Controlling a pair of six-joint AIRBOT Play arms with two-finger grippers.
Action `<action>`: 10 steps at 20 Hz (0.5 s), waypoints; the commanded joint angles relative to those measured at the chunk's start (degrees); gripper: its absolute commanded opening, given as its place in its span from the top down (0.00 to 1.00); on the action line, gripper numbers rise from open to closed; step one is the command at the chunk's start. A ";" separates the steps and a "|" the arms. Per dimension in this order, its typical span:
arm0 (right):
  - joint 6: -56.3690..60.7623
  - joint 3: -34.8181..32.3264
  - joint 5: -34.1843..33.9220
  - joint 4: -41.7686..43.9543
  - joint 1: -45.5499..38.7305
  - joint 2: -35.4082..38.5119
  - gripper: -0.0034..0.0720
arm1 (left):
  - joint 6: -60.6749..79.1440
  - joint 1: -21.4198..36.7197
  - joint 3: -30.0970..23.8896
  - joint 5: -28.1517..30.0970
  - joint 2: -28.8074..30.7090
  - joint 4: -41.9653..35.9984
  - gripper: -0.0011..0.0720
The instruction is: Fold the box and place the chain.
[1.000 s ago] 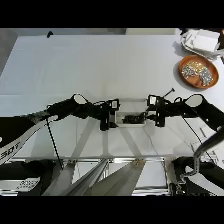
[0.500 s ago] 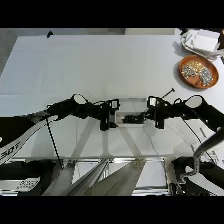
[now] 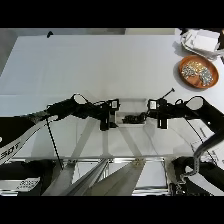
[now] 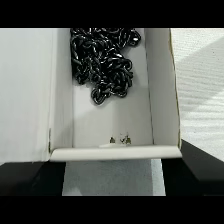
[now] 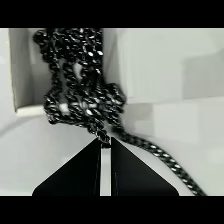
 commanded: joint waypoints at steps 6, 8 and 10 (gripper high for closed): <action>1.01 -0.02 4.59 9.22 -0.02 17.46 0.94 | 0.00 -0.02 -0.02 0.00 0.04 0.02 0.70; 0.98 -0.02 7.45 16.13 -0.02 21.16 0.94 | 0.00 -0.02 -0.02 0.00 0.04 0.02 0.70; 0.98 -0.02 10.38 21.00 -0.02 23.23 0.94 | 0.00 -0.02 -0.02 0.00 0.04 0.02 0.70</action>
